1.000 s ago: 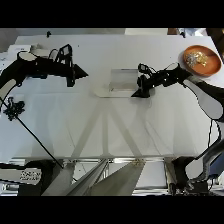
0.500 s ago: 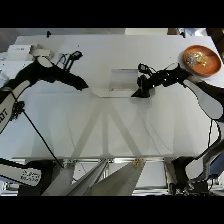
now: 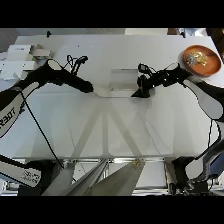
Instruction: Fold the box and place the chain.
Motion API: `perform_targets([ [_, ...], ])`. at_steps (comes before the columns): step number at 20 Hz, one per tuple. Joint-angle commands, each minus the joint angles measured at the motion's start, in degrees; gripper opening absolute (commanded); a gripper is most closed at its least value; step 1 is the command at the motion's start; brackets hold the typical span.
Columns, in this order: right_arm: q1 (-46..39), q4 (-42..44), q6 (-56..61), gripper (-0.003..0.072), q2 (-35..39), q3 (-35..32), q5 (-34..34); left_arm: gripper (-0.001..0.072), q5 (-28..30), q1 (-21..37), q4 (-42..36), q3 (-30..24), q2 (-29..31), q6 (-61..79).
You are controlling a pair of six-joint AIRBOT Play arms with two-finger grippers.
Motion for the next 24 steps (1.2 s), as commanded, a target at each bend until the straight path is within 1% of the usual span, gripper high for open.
perform_targets([
  [1,0.0,0.0,0.0,0.0496,0.0,0.0,0.0,0.0007,-0.1,-0.4,-0.9,0.0,-0.1,-0.2],
  [4,0.0,0.0,0.0,0.0496,0.0,0.0,0.0,0.0007,0.2,-1.1,-3.6,0.0,-0.9,0.0],
  [10,0.0,0.0,0.0,0.0496,0.0,0.0,0.0,0.0007,2.8,-3.8,-5.2,0.0,-2.1,0.2],
  [13,0.0,0.0,0.0,0.0496,0.0,0.0,0.0,0.0014,2.4,-3.9,-8.2,0.0,-2.0,0.2],
  [16,0.0,0.0,0.0,0.0496,0.0,0.0,0.0,0.0026,0.8,-3.8,-8.0,0.0,-1.4,0.2],
  [17,0.0,0.0,0.0,0.0496,0.0,0.0,0.0,0.0074,0.8,-3.7,-8.0,0.0,-1.1,0.2],
  [18,0.0,0.0,0.0,0.0496,0.0,0.0,0.0,0.0096,1.1,-3.6,-8.2,0.0,-0.8,0.2],
  [21,0.0,0.0,0.0,0.0496,0.0,0.0,0.0,0.0099,1.8,-3.4,-10.4,0.0,-0.4,0.4],
  [22,0.0,0.0,0.0,0.0496,0.0,0.0,0.0,0.0169,1.7,-3.4,-11.4,0.0,-0.4,1.7],
  [23,0.0,0.0,0.0,0.0496,0.0,0.0,0.0,0.0275,1.6,-3.4,-12.4,0.0,-0.4,2.9],
  [24,0.0,0.0,0.0,0.0496,0.0,0.0,0.0,0.0322,1.7,-3.5,-12.9,0.0,-0.5,3.0],
])
